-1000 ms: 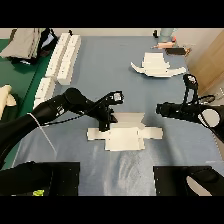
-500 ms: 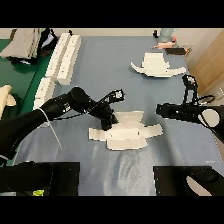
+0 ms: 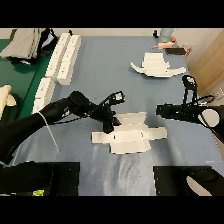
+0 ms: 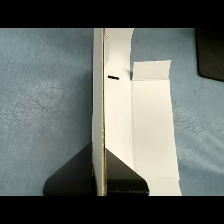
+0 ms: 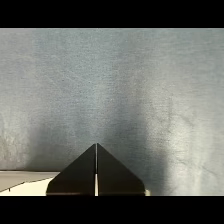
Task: Fold the box.
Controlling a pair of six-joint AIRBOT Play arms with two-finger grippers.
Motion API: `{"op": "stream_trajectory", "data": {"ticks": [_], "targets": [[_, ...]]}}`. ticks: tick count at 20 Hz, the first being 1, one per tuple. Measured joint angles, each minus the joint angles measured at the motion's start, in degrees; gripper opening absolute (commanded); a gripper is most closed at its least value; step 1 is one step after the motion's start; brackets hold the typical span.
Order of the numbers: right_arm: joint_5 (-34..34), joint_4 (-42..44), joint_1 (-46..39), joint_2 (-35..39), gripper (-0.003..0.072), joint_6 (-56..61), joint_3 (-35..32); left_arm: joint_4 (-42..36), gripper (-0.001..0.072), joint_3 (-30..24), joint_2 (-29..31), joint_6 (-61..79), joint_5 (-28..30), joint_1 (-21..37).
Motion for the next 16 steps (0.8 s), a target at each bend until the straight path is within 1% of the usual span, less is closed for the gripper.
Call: {"op": "stream_trajectory", "data": {"ticks": [5, 11, 16], "targets": [[0.13, -0.22, 0.00, 0.00, 0.0003, -0.15, 0.00, -0.24, 0.0012, -2.54, 1.75, 1.64, 3.69, -2.27], [0.15, -0.20, 0.00, 0.00, 0.0004, -0.46, 0.00, 3.34, 0.0014, -3.04, 2.12, -1.55, 4.92, -4.61], [0.15, -0.17, 0.00, 0.00, 0.0003, -0.57, 0.00, 5.88, 0.0014, -3.15, 2.21, -5.09, 4.55, -5.14]]}}
